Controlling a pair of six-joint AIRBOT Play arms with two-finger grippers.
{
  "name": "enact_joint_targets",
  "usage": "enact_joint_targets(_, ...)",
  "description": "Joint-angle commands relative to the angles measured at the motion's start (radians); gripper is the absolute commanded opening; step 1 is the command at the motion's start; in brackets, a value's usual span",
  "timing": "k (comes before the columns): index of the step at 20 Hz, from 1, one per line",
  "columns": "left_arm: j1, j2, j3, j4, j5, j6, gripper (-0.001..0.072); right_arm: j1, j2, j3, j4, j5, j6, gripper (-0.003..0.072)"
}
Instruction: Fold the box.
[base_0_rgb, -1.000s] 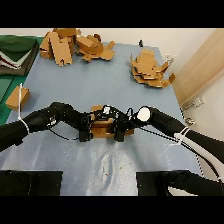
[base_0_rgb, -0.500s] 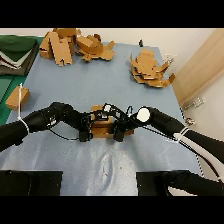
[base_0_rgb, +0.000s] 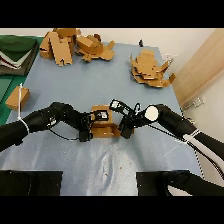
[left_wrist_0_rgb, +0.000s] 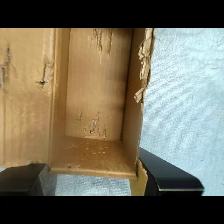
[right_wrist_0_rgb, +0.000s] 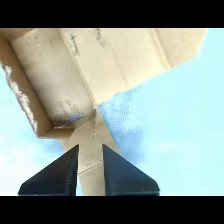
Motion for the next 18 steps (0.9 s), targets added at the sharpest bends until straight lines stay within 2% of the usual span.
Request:
enact_joint_targets(1, -0.001, 0.001, 0.0, 0.0, 0.0, 0.0, 0.0175, -0.006, -0.026, 0.0, 0.012, -0.014, 0.006, 0.0249)
enact_joint_targets(5, -0.001, 0.001, 0.0, 0.0, 0.0, 0.0, 0.0174, -0.003, -0.042, 0.0, 0.107, 0.025, -0.089, 0.0255)
enact_joint_targets(6, -0.001, 0.001, 0.0, 0.0, 0.0, 0.0, 0.0175, -0.004, -0.042, 0.0, 0.111, 0.018, -0.109, 0.0427)
enact_joint_targets(7, -0.001, 0.001, 0.0, 0.0, 0.0, 0.0, 0.0174, -0.004, -0.043, 0.0, 0.107, 0.011, -0.119, 0.0513)
enact_joint_targets(8, -0.001, 0.001, 0.0, 0.0, 0.0, 0.0, 0.0175, -0.004, -0.042, 0.0, 0.107, 0.0, -0.117, 0.0512)
enact_joint_targets(9, -0.001, 0.001, 0.0, 0.0, 0.0, 0.0, 0.0174, -0.004, -0.042, 0.0, 0.107, -0.01, -0.118, 0.0497)
enact_joint_targets(10, -0.001, 0.001, 0.0, 0.0, 0.0, 0.0, 0.0174, -0.004, -0.042, 0.0, 0.107, -0.013, -0.129, 0.0365)
enact_joint_targets(11, -0.001, 0.001, 0.0, 0.0, 0.0, 0.0, 0.0174, -0.004, -0.043, 0.0, 0.108, -0.015, -0.14, 0.0306)
enact_joint_targets(15, -0.001, 0.001, 0.0, 0.0, -0.003, 0.0, 0.0174, -0.004, -0.054, 0.0, 0.172, -0.015, -0.184, 0.0296)
enact_joint_targets(16, -0.001, 0.001, 0.0, 0.0, -0.002, 0.0, 0.0174, -0.004, -0.064, 0.0, 0.205, -0.014, -0.197, 0.027)
enact_joint_targets(17, -0.001, 0.001, 0.0, 0.0, -0.002, 0.001, 0.0174, -0.003, -0.075, 0.0, 0.24, -0.012, -0.207, 0.0203)
enact_joint_targets(18, -0.001, 0.001, 0.0, 0.0, -0.002, 0.0, 0.0174, 0.003, -0.085, 0.0, 0.254, -0.011, -0.212, 0.0194)
